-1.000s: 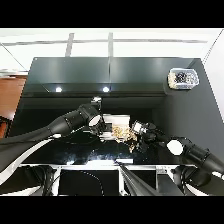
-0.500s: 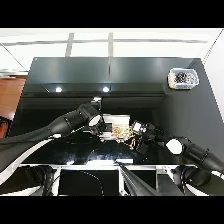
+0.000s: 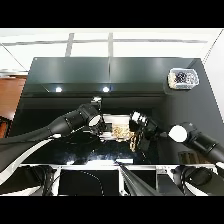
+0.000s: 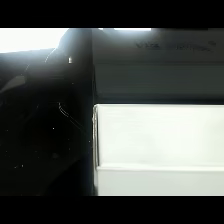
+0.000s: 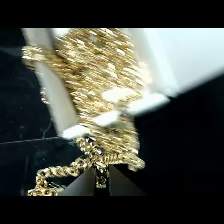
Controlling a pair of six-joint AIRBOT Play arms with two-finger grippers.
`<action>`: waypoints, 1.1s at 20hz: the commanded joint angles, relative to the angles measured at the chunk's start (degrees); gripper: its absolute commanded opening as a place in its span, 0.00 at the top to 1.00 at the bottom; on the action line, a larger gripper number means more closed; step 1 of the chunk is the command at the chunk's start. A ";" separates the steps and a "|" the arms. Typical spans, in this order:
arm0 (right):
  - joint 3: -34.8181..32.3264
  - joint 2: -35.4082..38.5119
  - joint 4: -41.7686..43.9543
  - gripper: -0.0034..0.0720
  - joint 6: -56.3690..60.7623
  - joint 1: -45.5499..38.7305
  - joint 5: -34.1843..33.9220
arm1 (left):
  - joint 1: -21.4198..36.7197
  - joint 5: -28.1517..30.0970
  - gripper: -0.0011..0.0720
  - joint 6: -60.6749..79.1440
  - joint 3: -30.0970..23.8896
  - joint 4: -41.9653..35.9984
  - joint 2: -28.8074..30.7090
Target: Fold the box and place the chain.
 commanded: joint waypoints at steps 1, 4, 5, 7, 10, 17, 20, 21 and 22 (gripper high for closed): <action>6.84 0.81 -2.25 0.90 4.70 -5.44 11.80 | 0.02 0.02 0.94 0.02 0.02 0.00 0.04; 13.68 2.51 1.75 0.90 4.68 -7.41 18.14 | 0.02 0.02 0.94 0.02 0.02 0.02 0.04; 15.85 3.10 4.15 0.90 4.70 -7.39 18.93 | 0.02 0.02 0.94 0.02 0.02 0.00 0.04; 20.94 3.56 10.88 0.90 5.73 -7.39 19.69 | 0.00 -0.02 0.94 0.02 0.02 0.00 0.04; 26.53 3.56 17.00 0.90 6.95 -7.39 18.91 | 0.02 0.02 0.94 0.02 0.02 0.00 0.04; 25.97 2.89 18.93 0.90 6.93 -7.39 17.59 | 0.00 0.02 0.94 0.02 0.02 0.00 0.04; 22.67 1.03 19.19 0.90 7.72 -7.37 17.88 | 0.00 0.00 0.94 0.02 0.02 0.00 0.04; 21.33 0.42 19.19 0.90 7.72 -7.37 17.73 | 0.00 0.00 0.94 0.02 0.02 0.00 0.04; 20.02 0.20 19.08 0.82 7.72 -7.39 16.85 | 0.00 0.00 0.94 0.02 0.02 0.00 0.04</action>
